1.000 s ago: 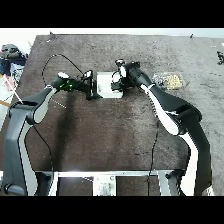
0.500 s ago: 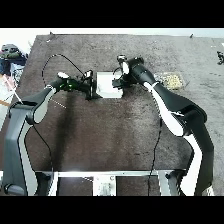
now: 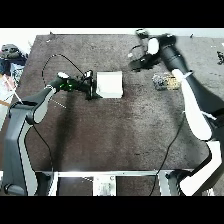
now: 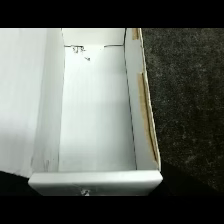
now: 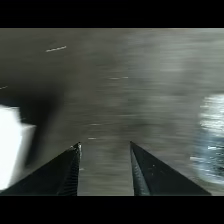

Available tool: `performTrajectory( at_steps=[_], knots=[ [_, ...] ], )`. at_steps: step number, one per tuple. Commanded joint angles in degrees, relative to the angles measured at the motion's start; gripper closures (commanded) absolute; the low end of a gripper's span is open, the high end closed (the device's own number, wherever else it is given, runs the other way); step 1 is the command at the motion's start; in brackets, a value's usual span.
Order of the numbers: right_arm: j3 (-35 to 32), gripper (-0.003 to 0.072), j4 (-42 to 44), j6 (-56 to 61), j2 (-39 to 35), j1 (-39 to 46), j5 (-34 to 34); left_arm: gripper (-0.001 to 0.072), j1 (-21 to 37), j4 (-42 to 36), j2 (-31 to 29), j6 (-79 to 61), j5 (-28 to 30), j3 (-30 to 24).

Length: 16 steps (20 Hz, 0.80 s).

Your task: Fold the box and place the chain.

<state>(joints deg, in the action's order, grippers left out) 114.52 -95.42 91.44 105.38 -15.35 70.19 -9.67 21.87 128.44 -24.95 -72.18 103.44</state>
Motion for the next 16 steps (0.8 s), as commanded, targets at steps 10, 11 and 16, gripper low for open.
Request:
performTrajectory(
  at_steps=[10,11,16],
  knots=[
    [-16.1,0.0452,11.3,-7.9,-1.9,20.8,-6.9,0.0178,0.0,0.0,0.0,0.0,0.1,0.0],
    [-17.3,0.0456,11.2,-8.2,-1.9,20.6,-7.8,0.0178,0.0,0.0,0.0,0.0,0.1,0.0],
    [-20.7,0.0462,11.3,-8.8,-1.8,20.7,-10.7,0.0178,0.0,0.0,0.0,0.0,0.2,0.0]
  ],
)
